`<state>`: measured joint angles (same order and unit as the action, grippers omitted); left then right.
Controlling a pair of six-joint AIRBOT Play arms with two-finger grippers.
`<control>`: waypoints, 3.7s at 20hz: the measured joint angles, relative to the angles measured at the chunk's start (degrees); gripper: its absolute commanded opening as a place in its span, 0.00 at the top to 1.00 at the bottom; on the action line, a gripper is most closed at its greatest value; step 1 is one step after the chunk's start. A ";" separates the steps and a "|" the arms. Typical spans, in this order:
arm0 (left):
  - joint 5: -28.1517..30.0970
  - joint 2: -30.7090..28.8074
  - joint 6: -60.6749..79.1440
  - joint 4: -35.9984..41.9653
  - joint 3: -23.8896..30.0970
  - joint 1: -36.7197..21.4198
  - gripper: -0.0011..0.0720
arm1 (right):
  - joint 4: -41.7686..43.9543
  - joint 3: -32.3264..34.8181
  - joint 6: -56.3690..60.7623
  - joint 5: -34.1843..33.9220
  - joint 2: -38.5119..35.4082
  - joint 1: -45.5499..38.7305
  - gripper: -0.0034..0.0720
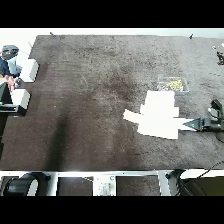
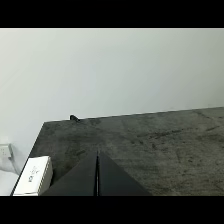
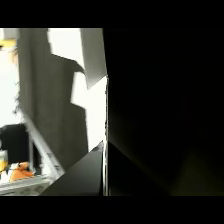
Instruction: Fold the box and place the chain.
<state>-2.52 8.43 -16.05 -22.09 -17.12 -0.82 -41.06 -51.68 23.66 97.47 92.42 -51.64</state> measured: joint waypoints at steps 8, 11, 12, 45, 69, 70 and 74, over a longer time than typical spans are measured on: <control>0.00 -0.02 0.02 0.00 0.00 0.00 0.97 | 17.35 6.86 2.91 -14.60 -6.97 31.80 0.94; 0.33 -0.02 0.00 0.00 -0.02 0.00 0.97 | 22.18 4.79 3.15 -25.90 -7.37 41.88 0.94; 0.39 0.00 0.00 0.00 -0.04 0.00 0.97 | 22.95 3.87 3.21 -28.89 -7.45 44.28 0.94; -54.75 84.37 -3.76 1.90 -60.57 -0.09 0.24 | 27.87 -5.73 -7.30 -50.12 -0.33 58.18 0.94; -70.90 107.95 -6.88 -5.60 -82.25 3.61 0.24 | 27.78 -5.73 -7.74 -49.70 -0.33 58.16 0.94; -71.12 108.43 -6.54 -5.22 -82.31 3.67 0.24 | 27.76 -5.70 -7.93 -49.70 -0.33 58.16 0.94; -73.44 109.55 -4.09 -3.13 -82.42 4.63 0.25 | 27.67 -5.73 -8.55 -49.68 -0.33 58.18 0.94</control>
<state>-75.96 117.97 -20.14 -25.21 -99.55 3.81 -13.39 -57.41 15.11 47.79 92.09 6.55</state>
